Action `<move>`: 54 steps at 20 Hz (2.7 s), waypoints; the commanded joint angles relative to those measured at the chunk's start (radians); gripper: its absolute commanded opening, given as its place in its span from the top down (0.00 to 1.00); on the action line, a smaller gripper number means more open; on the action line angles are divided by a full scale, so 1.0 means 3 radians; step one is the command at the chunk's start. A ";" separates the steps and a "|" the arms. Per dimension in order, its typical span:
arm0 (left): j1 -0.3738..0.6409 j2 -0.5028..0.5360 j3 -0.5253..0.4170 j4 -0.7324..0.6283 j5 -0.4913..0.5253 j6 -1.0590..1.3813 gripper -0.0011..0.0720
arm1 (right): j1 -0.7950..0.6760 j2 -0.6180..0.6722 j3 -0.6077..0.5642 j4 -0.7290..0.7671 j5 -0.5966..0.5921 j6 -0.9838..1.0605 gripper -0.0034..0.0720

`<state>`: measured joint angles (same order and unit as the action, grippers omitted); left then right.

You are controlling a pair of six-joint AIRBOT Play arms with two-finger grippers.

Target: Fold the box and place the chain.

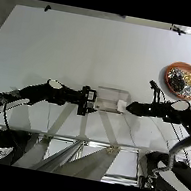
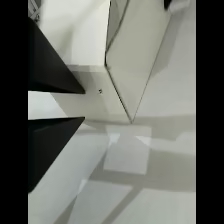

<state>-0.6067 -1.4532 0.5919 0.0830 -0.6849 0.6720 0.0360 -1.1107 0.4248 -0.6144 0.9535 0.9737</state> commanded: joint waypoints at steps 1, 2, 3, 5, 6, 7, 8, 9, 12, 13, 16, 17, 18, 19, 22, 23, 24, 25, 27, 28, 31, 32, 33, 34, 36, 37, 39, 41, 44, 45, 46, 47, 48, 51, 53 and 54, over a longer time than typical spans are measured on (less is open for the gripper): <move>0.0001 0.0001 -0.0001 0.0001 0.0001 0.0001 0.45 | 0.0113 -0.0003 0.0004 0.0324 0.0099 -0.0189 0.69; 0.0001 0.0001 -0.0001 0.0001 0.0001 0.0001 0.45 | 0.0126 -0.0003 0.0004 0.0327 0.0095 -0.0189 0.69; 0.0001 0.0001 -0.0001 0.0001 0.0001 0.0001 0.45 | 0.0125 -0.0003 0.0004 0.0331 0.0100 -0.0188 0.68; 0.0003 0.0001 -0.0001 0.0001 0.0001 0.0001 0.45 | 0.0125 -0.0003 0.0005 0.0332 0.0137 -0.0186 0.57; 0.0001 0.0001 -0.0001 0.0001 0.0001 0.0001 0.45 | 0.0125 0.0000 0.0009 0.0328 0.0181 -0.0186 0.57; 0.0001 0.0001 0.0000 0.0001 0.0001 0.0001 0.45 | 0.0125 0.0020 0.0017 0.0313 0.0207 -0.0186 0.57; 0.0003 0.0001 -0.0001 0.0001 0.0001 0.0001 0.45 | 0.0125 0.0051 0.0028 0.0276 0.0217 -0.0184 0.57; 0.0001 0.0001 -0.0001 0.0001 0.0001 0.0001 0.45 | 0.0121 0.0097 0.0037 0.0197 0.0211 -0.0159 0.57; 0.0003 0.0001 -0.0001 0.0001 0.0001 0.0001 0.45 | 0.0121 0.0207 0.0057 -0.0366 0.0184 0.0296 0.57; 0.0003 0.0001 -0.0001 0.0001 0.0000 0.0001 0.45 | 0.0121 0.0226 0.0058 -0.0587 0.0188 0.0472 0.59; 0.0001 0.0001 -0.0001 0.0001 0.0000 0.0001 0.45 | 0.0122 0.0237 0.0058 -0.0916 0.0187 0.0760 0.60; 0.0001 0.0001 -0.0001 0.0001 0.0001 0.0001 0.45 | 0.0122 0.0237 0.0058 -0.0894 0.0186 0.0760 0.60; 0.0001 0.0001 0.0000 0.0000 0.0001 0.0001 0.45 | 0.0122 0.0238 0.0058 -0.0866 0.0187 0.0760 0.60; 0.0003 0.0001 -0.0001 0.0001 0.0001 0.0001 0.45 | 0.0122 0.0243 0.0060 -0.0835 0.0193 0.0759 0.60; 0.0003 0.0001 -0.0001 0.0001 0.0000 0.0001 0.45 | 0.0122 0.0343 0.0071 -0.0827 0.0201 0.0759 0.60; 0.0003 0.0001 -0.0001 0.0001 0.0001 0.0001 0.45 | 0.0122 0.0387 0.0094 -0.0844 0.0209 0.0772 0.60; 0.0003 0.0001 -0.0001 0.0001 0.0001 0.0001 0.45 | 0.0122 0.0430 0.0131 -0.0846 0.0228 0.0781 0.60; 0.0001 0.0001 -0.0001 0.0001 0.0001 0.0001 0.45 | 0.0122 0.0456 0.0177 -0.0844 0.0259 0.0783 0.60; 0.0001 0.0001 -0.0001 0.0000 0.0001 0.0001 0.45 | 0.0122 0.0474 0.0277 -0.0839 0.0322 0.0832 0.58; 0.0001 0.0001 0.0000 0.0001 0.0001 0.0001 0.45 | 0.0122 0.0474 0.0310 -0.0829 0.0360 0.0835 0.50; 0.0003 0.0001 0.0000 0.0001 0.0001 0.0001 0.45 | 0.0153 0.0474 0.0333 -0.0809 0.0463 0.0846 0.31; 0.0001 0.0001 -0.0001 0.0000 0.0000 0.0001 0.45 | 0.0196 0.0474 0.0333 -0.0793 0.0426 0.0863 0.31; 0.0003 0.0001 -0.0001 0.0000 0.0001 0.0001 0.45 | 0.0252 0.0473 0.0333 -0.0755 0.0367 0.0867 0.31; 0.0003 0.0001 0.0000 0.0000 0.0000 0.0001 0.45 | 0.0331 0.0473 0.0333 -0.0697 0.0281 0.0867 0.32; 0.0001 0.0001 0.0000 0.0001 0.0001 0.0001 0.45 | 0.0528 0.0467 0.0334 -0.0670 0.0137 0.0868 0.32; 0.0001 0.0001 -0.0001 0.0001 0.0001 0.0001 0.45 | 0.0624 0.0456 0.0336 -0.0669 0.0078 0.0880 0.32; 0.0003 0.0001 -0.0001 0.0001 0.0001 0.0001 0.45 | 0.0782 0.0441 0.0337 -0.0745 -0.0097 0.1027 0.31; 0.0001 0.0001 -0.0001 0.0001 0.0001 0.0001 0.45 | 0.0889 0.0440 0.0350 -0.1035 -0.0257 0.1277 0.31; 0.0001 0.0001 0.0000 0.0001 0.0001 0.0001 0.45 | 0.0993 0.0408 0.0401 -0.1623 -0.0228 0.1801 0.31; 0.0001 0.0001 -0.0001 0.0001 0.0001 0.0001 0.45 | 0.1035 0.0380 0.0445 -0.1675 -0.0220 0.1834 0.31; 0.0001 0.0001 -0.0001 0.0000 0.0001 0.0001 0.45 | 0.1081 0.0356 0.0497 -0.1667 -0.0239 0.1834 0.31; 0.0003 0.0001 -0.0001 0.0001 0.0000 0.0001 0.45 | 0.1144 0.0334 0.0565 -0.1663 -0.0282 0.1834 0.31; 0.0001 0.0001 -0.0001 0.0001 0.0000 0.0001 0.45 | 0.1204 0.0312 0.0633 -0.1663 -0.0314 0.1834 0.31; 0.0003 0.0001 -0.0001 0.0001 0.0000 0.0001 0.45 | 0.1367 0.0140 0.0843 -0.1692 -0.0257 0.1916 0.31; 0.0001 0.0001 -0.0001 0.0000 0.0000 0.0001 0.45 | 0.1466 -0.0041 0.0927 -0.1817 -0.0099 0.2082 0.31; 0.0001 0.0001 -0.0001 0.0001 0.0001 0.0001 0.45 | 0.1504 -0.0114 0.0950 -0.1925 -0.0039 0.2183 0.31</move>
<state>-0.6071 -1.4536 0.5919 0.0830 -0.6849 0.6708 0.4477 -1.0893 0.6743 -1.1343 0.8959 1.5547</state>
